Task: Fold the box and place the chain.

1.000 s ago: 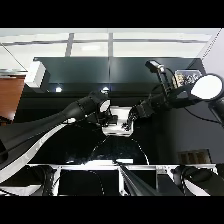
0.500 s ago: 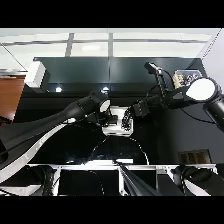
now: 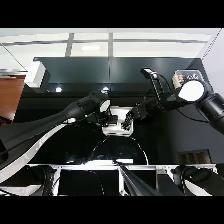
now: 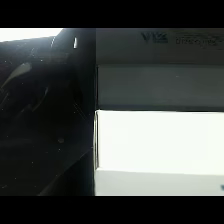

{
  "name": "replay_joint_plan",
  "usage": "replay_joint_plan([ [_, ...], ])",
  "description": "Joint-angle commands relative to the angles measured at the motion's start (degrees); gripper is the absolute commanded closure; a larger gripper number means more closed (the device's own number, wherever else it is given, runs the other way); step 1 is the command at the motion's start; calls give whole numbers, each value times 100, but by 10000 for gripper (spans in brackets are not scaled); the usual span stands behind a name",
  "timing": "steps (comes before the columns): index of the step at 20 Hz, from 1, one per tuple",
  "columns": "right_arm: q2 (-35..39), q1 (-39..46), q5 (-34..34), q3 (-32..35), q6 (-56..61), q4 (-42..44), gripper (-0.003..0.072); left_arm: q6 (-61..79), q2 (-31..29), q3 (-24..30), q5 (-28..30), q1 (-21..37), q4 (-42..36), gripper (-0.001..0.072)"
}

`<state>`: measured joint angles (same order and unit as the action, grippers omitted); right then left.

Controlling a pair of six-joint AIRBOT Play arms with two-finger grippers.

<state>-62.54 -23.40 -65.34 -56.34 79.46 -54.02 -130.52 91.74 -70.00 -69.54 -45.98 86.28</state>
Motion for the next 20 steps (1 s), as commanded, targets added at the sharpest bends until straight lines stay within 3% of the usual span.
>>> replay_joint_plan([
  [1,-24,33,-247,-9,-7,42,467,2,-2,2,-4,4,4,683],
  [2,-22,0,-282,-9,-9,59,232,2,-2,2,-4,4,4,683],
  [3,-22,-4,-321,-9,-11,28,164,2,-2,2,-4,7,4,683],
  [5,57,186,-470,-33,11,-170,211,2,-2,2,9,7,7,683],
  [7,365,680,-802,-37,0,-295,211,2,-2,2,-20,4,2,683],
  [10,999,1703,-850,-35,118,-1241,211,-55,-2,2,-13,4,2,683],
  [14,1357,2433,-1049,254,59,-1335,211,-216,-2,2,-22,4,4,683],
  [17,1342,2107,-133,1338,-1513,-955,199,-216,-2,2,-129,4,15,683],
  [18,1322,2020,352,1714,-1989,-831,66,-216,-2,2,-149,4,13,683],
  [19,1281,1932,798,2057,-2649,-699,-9,-216,-2,2,-149,4,15,683],
  [20,1217,1825,1075,2299,-3351,-616,-9,-216,-2,2,-142,4,17,683],
])
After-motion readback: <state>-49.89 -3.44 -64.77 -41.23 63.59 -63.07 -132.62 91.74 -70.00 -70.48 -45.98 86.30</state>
